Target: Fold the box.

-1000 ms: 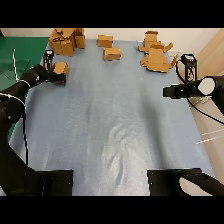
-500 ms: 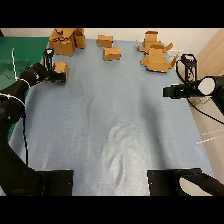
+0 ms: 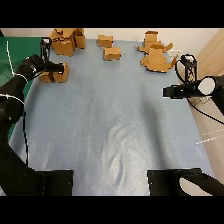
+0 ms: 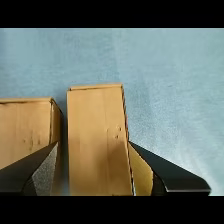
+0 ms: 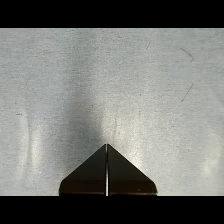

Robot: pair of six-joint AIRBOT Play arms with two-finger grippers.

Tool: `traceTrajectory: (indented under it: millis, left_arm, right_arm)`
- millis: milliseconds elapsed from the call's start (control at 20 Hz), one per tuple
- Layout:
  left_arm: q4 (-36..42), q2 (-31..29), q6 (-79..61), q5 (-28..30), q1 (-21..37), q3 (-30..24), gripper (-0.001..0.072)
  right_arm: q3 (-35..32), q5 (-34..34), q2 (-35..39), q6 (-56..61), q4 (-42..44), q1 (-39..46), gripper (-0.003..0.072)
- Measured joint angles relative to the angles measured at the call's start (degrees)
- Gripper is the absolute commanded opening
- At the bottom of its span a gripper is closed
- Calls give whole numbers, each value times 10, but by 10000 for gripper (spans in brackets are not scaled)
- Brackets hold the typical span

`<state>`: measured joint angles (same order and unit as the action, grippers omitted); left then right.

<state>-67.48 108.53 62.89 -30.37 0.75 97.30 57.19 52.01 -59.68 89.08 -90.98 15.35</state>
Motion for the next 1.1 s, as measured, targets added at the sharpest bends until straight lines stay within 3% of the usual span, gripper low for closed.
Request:
traceTrajectory:
  millis: [200, 350, 650, 850, 1100]
  left_arm:
    - [2, 0, 0, -21, 0, 40, 702]
    - [42, -4, -1, -72, 0, 89, 702]
    - [191, -78, -43, -320, -16, 143, 700]
    - [205, -163, -32, -436, -66, 109, 700]
    - [162, -250, 0, -485, -156, 32, 701]
  right_arm:
    - [0, 0, 0, 0, 0, 0, 8]
    - [0, 0, 0, -15, 11, 0, 7]
    - [7, -10, 0, -149, 181, -1, 7]
    - [9, -26, 0, -187, 264, -1, 8]
    - [9, -26, 0, -202, 303, -1, 8]
